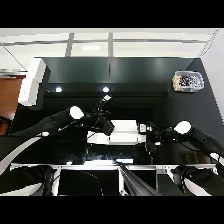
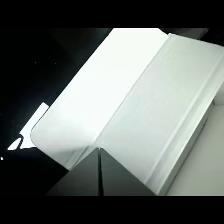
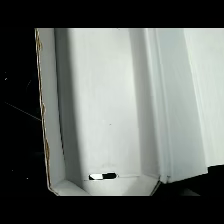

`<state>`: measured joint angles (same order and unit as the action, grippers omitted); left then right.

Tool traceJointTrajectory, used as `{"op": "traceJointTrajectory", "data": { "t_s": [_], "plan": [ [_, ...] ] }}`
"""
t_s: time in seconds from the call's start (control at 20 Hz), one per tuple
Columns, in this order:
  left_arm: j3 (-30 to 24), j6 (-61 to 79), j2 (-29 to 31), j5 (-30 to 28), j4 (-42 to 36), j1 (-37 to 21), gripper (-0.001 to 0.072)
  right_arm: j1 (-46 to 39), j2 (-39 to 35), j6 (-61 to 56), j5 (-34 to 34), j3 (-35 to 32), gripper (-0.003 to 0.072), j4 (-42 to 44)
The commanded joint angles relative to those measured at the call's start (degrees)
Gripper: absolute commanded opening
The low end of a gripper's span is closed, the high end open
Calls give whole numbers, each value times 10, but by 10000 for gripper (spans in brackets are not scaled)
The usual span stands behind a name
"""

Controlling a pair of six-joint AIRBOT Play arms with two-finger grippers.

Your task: Fold the box and place the chain.

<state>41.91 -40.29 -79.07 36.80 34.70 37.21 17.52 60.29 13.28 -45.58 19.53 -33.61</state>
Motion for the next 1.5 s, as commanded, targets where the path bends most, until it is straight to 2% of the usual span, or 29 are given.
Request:
{"op": "traceJointTrajectory", "data": {
  "t_s": [0.0, 0.2, 0.35, 0.5, 0.6, 0.65, 0.7, 0.75, 1.05, 1.2, 1.25, 1.4, 1.45],
  "plan": [
    [12, 0, 14, 3, 63, -10, 23, 0, 0, -2, 4, 1, 437, 1],
    [17, -2, 107, 14, 179, -39, 23, 0, 0, -2, 4, 1, 437, 1],
    [13, -4, 174, 75, 231, -82, 27, 0, 0, -2, 4, 1, 437, 1],
    [-17, 13, 208, 136, 209, -170, 27, 0, 0, -2, 4, 1, 437, 1],
    [-37, 148, 207, 221, 133, -200, 38, 0, 0, -2, 4, 1, 437, 1],
    [-49, 215, 204, 242, 106, -194, 220, 0, 0, -2, 4, 1, 437, 1],
    [-65, 269, 204, 234, 96, -176, 509, 0, 0, -2, 4, 1, 437, 1],
    [-78, 322, 203, 207, 96, -154, 720, 0, 0, -2, 4, 1, 437, 1],
    [-95, 362, 141, 42, 78, -30, 706, 0, 0, -2, 4, 1, 437, 1],
    [-95, 361, 124, -3, 78, 9, 693, 0, 0, -2, 4, 1, 437, 1],
    [-95, 361, 123, -6, 78, 16, 663, 0, 0, -2, 4, 1, 437, 1],
    [-95, 361, 123, -7, 78, 19, 412, 0, 0, -2, 4, 1, 437, 1],
    [-95, 361, 123, -9, 78, 19, 375, 0, 0, -2, 4, 1, 437, 1]
  ]
}}
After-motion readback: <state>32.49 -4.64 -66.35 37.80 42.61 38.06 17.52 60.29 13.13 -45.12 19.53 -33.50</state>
